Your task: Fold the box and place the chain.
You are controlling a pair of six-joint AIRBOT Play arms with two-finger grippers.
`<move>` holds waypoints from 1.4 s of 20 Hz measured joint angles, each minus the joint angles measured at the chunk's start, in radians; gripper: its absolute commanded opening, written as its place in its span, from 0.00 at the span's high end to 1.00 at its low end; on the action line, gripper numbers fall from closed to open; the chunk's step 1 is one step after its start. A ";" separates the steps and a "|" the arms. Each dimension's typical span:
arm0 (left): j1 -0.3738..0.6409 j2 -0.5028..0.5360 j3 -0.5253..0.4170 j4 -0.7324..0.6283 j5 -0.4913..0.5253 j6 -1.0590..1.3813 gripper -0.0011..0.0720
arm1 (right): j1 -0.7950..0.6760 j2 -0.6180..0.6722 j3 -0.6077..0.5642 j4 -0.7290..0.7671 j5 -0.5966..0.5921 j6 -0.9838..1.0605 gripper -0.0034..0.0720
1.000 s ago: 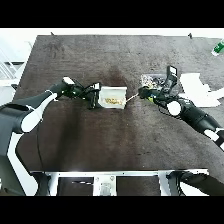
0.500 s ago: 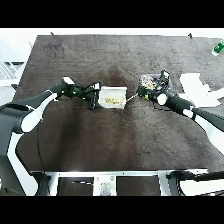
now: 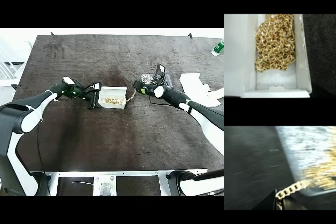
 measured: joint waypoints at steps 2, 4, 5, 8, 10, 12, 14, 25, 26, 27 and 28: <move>0.000 0.000 0.000 0.000 0.000 0.000 0.44 | 0.033 0.120 -0.021 -0.002 0.023 -0.043 0.94; 0.000 0.000 0.000 0.000 0.000 0.000 0.44 | 0.067 0.236 -0.034 -0.003 0.056 -0.083 0.94; 0.000 0.000 0.000 0.000 0.000 0.000 0.44 | 0.082 0.283 -0.038 -0.003 0.075 -0.100 0.94; 0.000 0.000 0.000 0.000 0.000 0.000 0.44 | 0.130 0.387 -0.045 -0.010 0.130 -0.129 0.94; 0.000 0.000 0.000 0.000 0.000 0.000 0.44 | 0.162 0.422 -0.046 -0.021 0.153 -0.141 0.94; 0.000 0.000 0.000 0.000 0.000 0.000 0.44 | 0.196 0.440 -0.048 -0.029 0.172 -0.145 0.94; 0.000 0.000 0.000 0.000 0.000 0.000 0.44 | 0.233 0.447 -0.051 -0.031 0.181 -0.148 0.94; 0.000 0.000 0.000 0.000 0.000 0.000 0.44 | 0.343 0.222 -0.054 -0.038 0.139 -0.153 0.94; 0.000 0.000 0.000 0.000 0.000 0.000 0.44 | 0.345 0.199 -0.054 -0.038 0.120 -0.153 0.94; 0.000 0.000 0.000 0.000 0.000 0.000 0.44 | 0.346 0.177 -0.054 -0.038 0.103 -0.153 0.94; 0.000 0.000 0.000 0.000 0.000 0.000 0.44 | 0.346 0.163 -0.054 -0.038 0.090 -0.153 0.88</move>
